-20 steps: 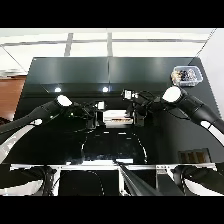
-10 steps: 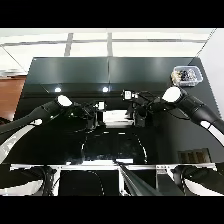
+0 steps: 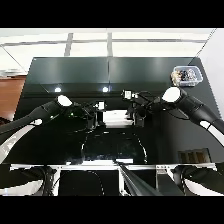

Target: Fold the box and place the chain.

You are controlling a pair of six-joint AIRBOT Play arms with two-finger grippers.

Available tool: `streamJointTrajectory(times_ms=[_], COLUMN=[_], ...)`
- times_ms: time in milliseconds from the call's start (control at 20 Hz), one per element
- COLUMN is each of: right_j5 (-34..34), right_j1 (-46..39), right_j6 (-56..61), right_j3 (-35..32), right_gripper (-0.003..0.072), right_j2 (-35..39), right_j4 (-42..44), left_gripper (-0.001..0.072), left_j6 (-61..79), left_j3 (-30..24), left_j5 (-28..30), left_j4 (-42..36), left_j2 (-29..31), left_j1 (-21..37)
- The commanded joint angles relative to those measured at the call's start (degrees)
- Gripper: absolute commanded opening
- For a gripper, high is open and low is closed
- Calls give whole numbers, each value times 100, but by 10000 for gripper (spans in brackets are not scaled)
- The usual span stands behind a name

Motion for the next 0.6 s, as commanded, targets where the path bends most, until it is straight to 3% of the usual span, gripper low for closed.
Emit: streamJointTrajectory(times_ms=[0, 350, 550], right_j5=[7, 345, 973], right_j1=[9, -101, -546], right_j6=[52, 1364, 2673], right_j3=[-81, -68, 221], right_gripper=[210, 210, 197], right_j2=[-83, 83, 402], right_j4=[7, 4, 72], left_gripper=[390, 390, 390], left_j6=[2, 2, 2], left_j3=[2, 2, 2], left_j5=[2, 2, 4], left_j4=[2, 2, 2], left_j2=[-4, -4, -4], left_j1=[-2, -2, -2])
